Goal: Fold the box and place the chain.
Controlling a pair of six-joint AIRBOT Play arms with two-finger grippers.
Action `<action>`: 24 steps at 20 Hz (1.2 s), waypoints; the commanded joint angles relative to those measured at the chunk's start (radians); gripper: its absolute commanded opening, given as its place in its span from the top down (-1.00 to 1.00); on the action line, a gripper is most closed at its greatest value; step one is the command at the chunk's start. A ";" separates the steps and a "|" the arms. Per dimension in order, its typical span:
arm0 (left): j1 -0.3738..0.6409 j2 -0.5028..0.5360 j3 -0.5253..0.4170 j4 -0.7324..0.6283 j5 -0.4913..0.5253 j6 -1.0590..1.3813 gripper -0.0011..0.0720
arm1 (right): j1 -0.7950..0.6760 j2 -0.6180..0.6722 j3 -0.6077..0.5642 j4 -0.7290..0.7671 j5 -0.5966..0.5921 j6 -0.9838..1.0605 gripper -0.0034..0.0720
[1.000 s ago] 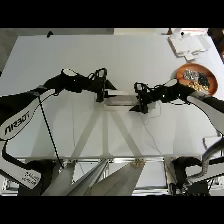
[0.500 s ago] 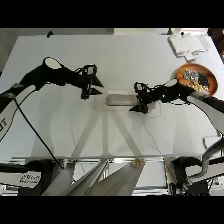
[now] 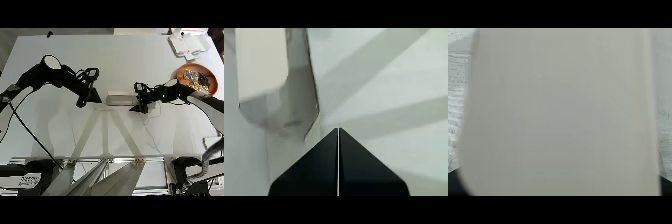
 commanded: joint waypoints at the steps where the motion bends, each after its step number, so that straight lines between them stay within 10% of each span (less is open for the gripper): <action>1: -0.042 -0.006 0.000 -0.119 0.105 -0.026 0.95 | 0.000 0.000 0.000 0.000 0.000 0.000 -0.21; 8: -0.047 -0.098 0.000 -0.198 0.549 -0.232 0.95 | 0.000 0.000 0.000 0.000 0.000 0.000 -0.21; 17: -0.036 -0.100 0.000 -0.202 0.526 -0.253 0.95 | 0.000 0.000 0.000 0.000 0.000 0.000 -0.21; 24: -0.002 0.026 0.000 -0.145 0.259 -0.250 0.94 | 0.000 0.000 0.000 0.000 0.000 0.000 -0.21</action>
